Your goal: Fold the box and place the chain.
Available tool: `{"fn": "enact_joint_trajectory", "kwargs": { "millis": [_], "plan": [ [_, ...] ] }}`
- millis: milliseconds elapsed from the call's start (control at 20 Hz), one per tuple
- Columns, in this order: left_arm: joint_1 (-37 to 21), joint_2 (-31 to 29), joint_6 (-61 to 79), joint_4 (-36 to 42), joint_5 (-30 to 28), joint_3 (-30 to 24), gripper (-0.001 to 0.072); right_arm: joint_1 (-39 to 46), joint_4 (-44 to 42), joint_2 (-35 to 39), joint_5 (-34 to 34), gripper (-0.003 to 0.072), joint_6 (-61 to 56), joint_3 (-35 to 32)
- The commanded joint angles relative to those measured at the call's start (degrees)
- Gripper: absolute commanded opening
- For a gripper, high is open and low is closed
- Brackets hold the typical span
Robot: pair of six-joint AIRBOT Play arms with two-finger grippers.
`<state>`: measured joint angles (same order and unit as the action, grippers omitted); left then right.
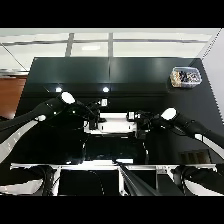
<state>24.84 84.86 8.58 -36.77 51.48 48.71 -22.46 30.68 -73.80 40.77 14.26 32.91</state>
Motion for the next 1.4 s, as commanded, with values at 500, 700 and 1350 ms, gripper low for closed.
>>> {"fn": "enact_joint_trajectory", "kwargs": {
  "millis": [500,700,1350],
  "plan": [
    [0.0,0.0,0.0,0.0,0.0,0.0,0.0027,-0.1,0.1,0.0,-0.1,0.0431,-0.1,0.0],
    [0.0,0.0,0.0,0.0,0.0,0.0,0.0027,-0.1,0.0,0.0,-0.1,0.0411,-0.1,0.0],
    [-3.7,-13.5,-21.1,-17.7,8.5,1.3,0.053,-0.1,0.0,0.0,-0.1,0.0166,-0.1,0.0]
  ]
}}
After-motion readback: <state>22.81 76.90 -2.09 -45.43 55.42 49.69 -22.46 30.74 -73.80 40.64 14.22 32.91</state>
